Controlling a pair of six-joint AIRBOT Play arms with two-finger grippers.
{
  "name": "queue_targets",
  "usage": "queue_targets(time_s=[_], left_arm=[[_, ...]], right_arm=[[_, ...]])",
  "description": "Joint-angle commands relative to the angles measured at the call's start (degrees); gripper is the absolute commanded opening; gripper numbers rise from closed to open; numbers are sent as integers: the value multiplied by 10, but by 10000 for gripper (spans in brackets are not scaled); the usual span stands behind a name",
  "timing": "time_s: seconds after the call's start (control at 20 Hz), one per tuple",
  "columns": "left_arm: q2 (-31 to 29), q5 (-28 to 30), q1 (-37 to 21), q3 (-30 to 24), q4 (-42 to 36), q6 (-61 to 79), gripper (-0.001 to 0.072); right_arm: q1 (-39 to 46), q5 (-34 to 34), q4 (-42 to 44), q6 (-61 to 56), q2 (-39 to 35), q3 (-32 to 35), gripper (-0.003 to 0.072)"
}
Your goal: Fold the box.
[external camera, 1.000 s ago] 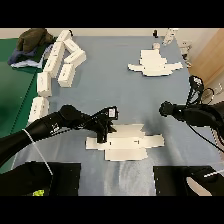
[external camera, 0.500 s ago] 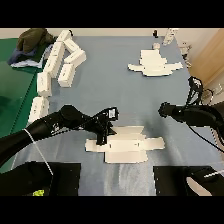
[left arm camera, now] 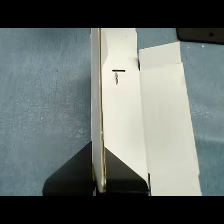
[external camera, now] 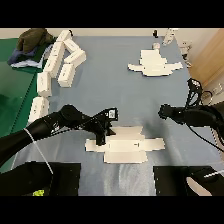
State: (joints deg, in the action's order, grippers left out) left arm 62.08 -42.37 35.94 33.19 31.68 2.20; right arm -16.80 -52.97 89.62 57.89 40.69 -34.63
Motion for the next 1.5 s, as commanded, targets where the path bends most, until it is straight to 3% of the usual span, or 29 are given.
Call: queue_targets(time_s=[0.0,0.75,0.8,0.9,1.15,1.45], left_arm=[[1,-3,0,-1,17,-8,14],[1,-31,1,-1,17,-7,14],[1,-31,1,-1,17,-7,15],[1,-31,1,-1,17,-7,14],[1,-31,1,-1,17,-7,14],[1,-31,1,-1,17,-7,15]], right_arm=[[0,-5,11,2,0,0,512],[0,-30,13,11,0,0,508],[0,-40,13,12,0,0,489],[0,-66,13,47,0,0,18],[-23,-143,-5,90,-2,0,2],[-203,-217,-29,112,-64,4,2]])
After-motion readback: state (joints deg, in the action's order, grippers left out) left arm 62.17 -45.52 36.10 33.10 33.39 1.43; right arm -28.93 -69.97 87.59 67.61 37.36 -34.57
